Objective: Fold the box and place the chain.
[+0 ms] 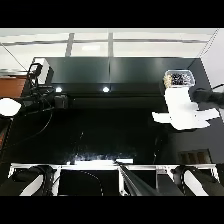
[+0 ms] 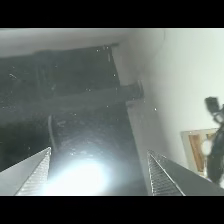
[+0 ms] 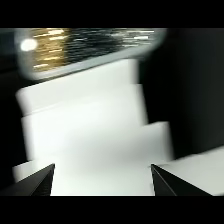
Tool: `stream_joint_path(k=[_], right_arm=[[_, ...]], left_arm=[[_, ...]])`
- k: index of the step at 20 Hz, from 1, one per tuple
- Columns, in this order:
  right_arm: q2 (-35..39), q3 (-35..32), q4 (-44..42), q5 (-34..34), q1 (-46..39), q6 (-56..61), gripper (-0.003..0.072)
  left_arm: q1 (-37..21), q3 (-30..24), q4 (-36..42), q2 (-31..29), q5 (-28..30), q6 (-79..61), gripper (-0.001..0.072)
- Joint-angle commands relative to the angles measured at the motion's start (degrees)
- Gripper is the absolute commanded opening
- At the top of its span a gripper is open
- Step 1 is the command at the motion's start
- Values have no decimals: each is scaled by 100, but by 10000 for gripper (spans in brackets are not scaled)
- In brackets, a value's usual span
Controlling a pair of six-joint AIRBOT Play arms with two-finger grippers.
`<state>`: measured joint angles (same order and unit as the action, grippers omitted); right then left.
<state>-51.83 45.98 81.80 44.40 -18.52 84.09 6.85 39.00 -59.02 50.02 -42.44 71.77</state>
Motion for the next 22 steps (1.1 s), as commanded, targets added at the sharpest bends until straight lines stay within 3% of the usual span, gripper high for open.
stream_joint_path(k=[1, 3, 6, 9, 11, 18, 19, 20, 22], right_arm=[[-990, 1196, 789, 713, -1526, 374, 720], [-1834, 1947, 315, 1541, -2618, 243, 720], [-3040, 2730, -1707, 2857, -3936, -874, 720], [-4323, 3482, -3628, 4203, -4583, -1674, 720], [-5018, 3941, -3687, 4806, -4577, -1746, 720], [-6511, 5021, -3661, 5165, -3969, -2094, 720], [-6599, 5021, -3624, 5211, -3880, -2118, 708], [-6653, 5021, -3528, 5250, -3801, -2142, 607], [-6664, 5021, -3410, 5313, -3713, -2179, 604]], left_arm=[[20, 11, 103, 59, -26, -2, 700], [20, 9, 127, 59, -42, -2, 700], [20, 11, 125, 59, -225, -4, 699], [20, 11, 125, 59, -560, -4, 698], [20, 9, 125, 59, -627, -2, 699], [17, 9, 122, 59, -87, -2, 698], [17, 9, 122, 59, -92, -2, 698], [17, 9, 122, 59, -92, -2, 698], [17, 9, 120, 59, -94, -2, 698]])
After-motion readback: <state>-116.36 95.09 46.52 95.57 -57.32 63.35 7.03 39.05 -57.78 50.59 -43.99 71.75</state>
